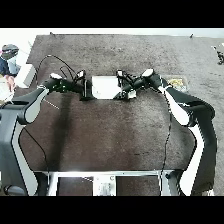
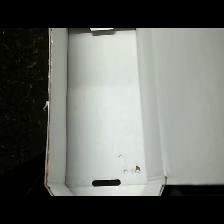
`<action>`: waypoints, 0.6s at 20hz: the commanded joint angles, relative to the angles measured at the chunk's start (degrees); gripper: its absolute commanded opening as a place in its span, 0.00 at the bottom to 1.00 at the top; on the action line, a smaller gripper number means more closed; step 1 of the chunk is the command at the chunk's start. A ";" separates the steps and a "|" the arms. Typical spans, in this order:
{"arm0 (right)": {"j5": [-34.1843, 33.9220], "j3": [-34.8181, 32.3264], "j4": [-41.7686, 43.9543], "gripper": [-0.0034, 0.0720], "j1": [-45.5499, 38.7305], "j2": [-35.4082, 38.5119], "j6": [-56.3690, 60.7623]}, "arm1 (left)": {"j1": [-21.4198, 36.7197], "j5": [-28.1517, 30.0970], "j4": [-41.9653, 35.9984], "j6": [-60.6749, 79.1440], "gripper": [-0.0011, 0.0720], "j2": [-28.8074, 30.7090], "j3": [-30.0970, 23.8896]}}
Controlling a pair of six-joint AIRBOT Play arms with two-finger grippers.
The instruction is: Fold the box and place the chain.
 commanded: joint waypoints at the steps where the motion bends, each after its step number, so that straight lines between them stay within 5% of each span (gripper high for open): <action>1: 0.13 0.04 -0.07 0.59 0.07 -0.04 -0.04 | -0.11 0.26 0.02 1.62 0.99 -0.17 0.07; 12: 0.11 0.04 -0.07 0.59 0.07 -0.04 -0.04 | -0.90 -0.07 -2.32 2.95 0.92 -0.22 0.07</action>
